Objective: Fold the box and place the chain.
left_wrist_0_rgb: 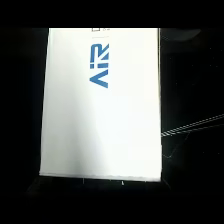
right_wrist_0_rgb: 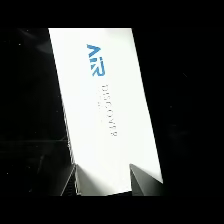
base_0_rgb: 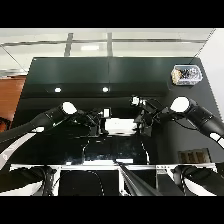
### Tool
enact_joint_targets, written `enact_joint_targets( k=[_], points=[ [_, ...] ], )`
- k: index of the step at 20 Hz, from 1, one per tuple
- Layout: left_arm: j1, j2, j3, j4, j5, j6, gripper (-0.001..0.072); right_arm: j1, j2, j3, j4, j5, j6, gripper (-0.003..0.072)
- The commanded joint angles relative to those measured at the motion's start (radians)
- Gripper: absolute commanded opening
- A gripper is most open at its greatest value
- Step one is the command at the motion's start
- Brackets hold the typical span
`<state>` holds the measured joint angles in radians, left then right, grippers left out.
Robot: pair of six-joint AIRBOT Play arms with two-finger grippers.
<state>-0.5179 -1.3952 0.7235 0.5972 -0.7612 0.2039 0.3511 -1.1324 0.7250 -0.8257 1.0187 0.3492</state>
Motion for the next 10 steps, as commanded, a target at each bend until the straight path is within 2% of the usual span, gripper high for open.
enact_joint_targets(
  k=[1, 5, 6, 7, 9, 10],
  points=[
    [0.0, 0.0, 0.0, 0.0, -0.001, 0.001, 0.039, 0.0, 0.018, 0.014, 0.027, 0.045, 0.02, 0.041],
    [0.0, 0.0, 0.0, 0.0, -0.001, 0.001, 0.039, -0.027, 0.105, 0.047, 0.016, 0.119, 0.297, 0.0409],
    [0.0, 0.0, 0.0, 0.0, -0.001, 0.001, 0.039, -0.043, 0.119, 0.047, 0.01, 0.145, 0.414, 0.0323],
    [0.0, 0.0, 0.0, 0.0, -0.001, 0.001, 0.039, -0.057, 0.12, 0.044, 0.009, 0.187, 0.513, 0.0045],
    [0.0, 0.0, 0.0, 0.0, -0.001, 0.001, 0.039, -0.061, 0.12, 0.002, 0.074, 0.206, 0.654, 0.0022],
    [0.0, 0.0, 0.0, 0.0, -0.001, 0.001, 0.039, -0.06, 0.12, -0.028, 0.165, 0.192, 0.681, 0.0022]
  ],
)
